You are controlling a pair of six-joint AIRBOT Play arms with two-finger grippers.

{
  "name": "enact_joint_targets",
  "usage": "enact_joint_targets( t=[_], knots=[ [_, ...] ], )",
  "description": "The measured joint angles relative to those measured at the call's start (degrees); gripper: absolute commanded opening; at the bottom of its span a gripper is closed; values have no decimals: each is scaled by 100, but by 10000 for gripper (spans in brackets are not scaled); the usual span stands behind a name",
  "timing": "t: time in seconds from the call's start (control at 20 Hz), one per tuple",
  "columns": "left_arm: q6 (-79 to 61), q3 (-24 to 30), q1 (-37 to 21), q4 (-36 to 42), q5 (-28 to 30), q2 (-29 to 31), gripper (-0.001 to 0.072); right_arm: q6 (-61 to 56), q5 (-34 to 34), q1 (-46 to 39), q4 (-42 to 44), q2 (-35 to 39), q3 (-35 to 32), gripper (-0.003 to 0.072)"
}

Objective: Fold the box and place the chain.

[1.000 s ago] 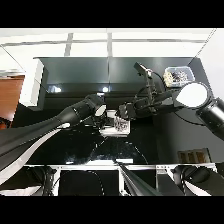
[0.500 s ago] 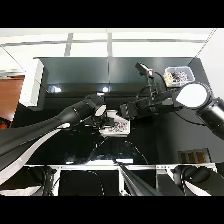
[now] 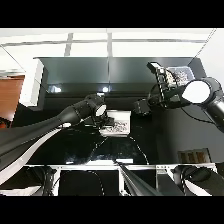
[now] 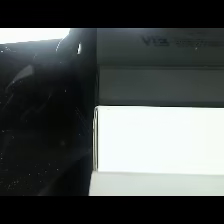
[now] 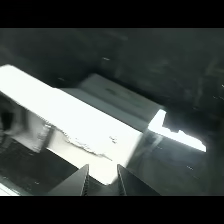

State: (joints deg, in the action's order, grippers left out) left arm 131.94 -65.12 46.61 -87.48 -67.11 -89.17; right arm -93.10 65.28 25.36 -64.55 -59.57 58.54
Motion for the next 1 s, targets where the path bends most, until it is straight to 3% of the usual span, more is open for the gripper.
enact_joint_targets(
  t=[0.1, 0.15, 0.35, 0.55, 0.65, 0.8, 0.9, 1.0],
  knots=[
    [35, -79, -11, -15, -168, -17, 660, 0, 146, -33, -149, 0, 0, 205],
    [50, -127, -11, -55, -262, 13, 713, -11, 188, -46, -203, 0, 0, 205],
    [-39, -212, -11, -229, -496, 352, 709, -11, 221, -63, -315, 0, 0, 205],
    [-289, -42, -66, -662, -599, 1244, 709, -11, 216, -68, -404, 2, -15, 205],
    [-365, 330, -282, -944, -688, 1797, 708, -11, 210, -68, -435, 4, -48, 205],
    [-435, 1296, -1110, -999, -520, 2660, 708, -11, 203, -70, -466, 4, -76, 206],
    [-938, 2024, -1895, -291, -44, 3101, 708, -42, 210, -76, -501, 4, -83, 205],
    [-2295, 2643, -2551, 1152, 555, 3342, 708, -122, 223, -101, -601, 4, -90, 205]
  ],
)
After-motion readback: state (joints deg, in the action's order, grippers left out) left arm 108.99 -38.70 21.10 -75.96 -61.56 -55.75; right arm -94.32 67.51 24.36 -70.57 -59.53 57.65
